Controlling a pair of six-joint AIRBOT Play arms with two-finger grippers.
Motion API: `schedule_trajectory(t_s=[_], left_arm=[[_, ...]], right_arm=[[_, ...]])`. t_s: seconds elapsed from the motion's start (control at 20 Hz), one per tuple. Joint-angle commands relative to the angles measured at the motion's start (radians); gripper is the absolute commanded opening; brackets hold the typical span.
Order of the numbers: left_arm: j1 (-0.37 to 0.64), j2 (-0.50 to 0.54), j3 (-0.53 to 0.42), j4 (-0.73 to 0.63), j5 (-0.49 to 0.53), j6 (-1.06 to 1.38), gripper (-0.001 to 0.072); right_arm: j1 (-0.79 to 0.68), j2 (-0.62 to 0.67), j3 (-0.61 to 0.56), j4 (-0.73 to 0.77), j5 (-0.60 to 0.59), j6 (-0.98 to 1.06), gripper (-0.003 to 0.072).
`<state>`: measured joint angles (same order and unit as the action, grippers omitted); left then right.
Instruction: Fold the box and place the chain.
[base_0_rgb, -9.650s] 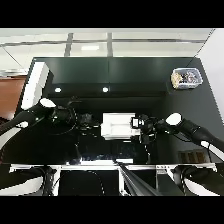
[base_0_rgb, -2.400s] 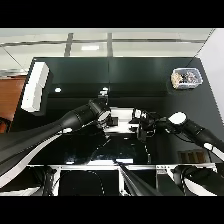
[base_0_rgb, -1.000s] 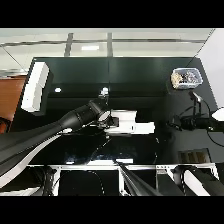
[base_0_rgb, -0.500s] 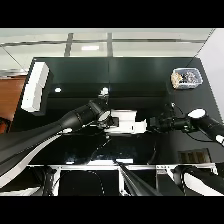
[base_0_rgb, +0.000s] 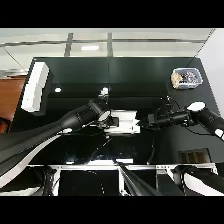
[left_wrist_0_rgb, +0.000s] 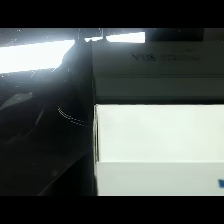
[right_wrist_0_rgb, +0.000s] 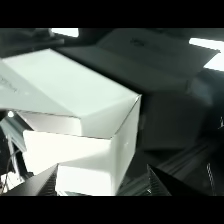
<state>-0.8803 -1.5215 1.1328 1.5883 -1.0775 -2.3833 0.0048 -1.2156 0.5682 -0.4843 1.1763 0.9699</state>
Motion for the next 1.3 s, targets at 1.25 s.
schedule_trajectory(t_s=[1.25], left_arm=[[0.0,0.0,0.001,0.0,0.0,0.0,0.0026]], right_arm=[[0.547,-0.019,0.256,-0.732,-0.267,0.924,0.0362]])
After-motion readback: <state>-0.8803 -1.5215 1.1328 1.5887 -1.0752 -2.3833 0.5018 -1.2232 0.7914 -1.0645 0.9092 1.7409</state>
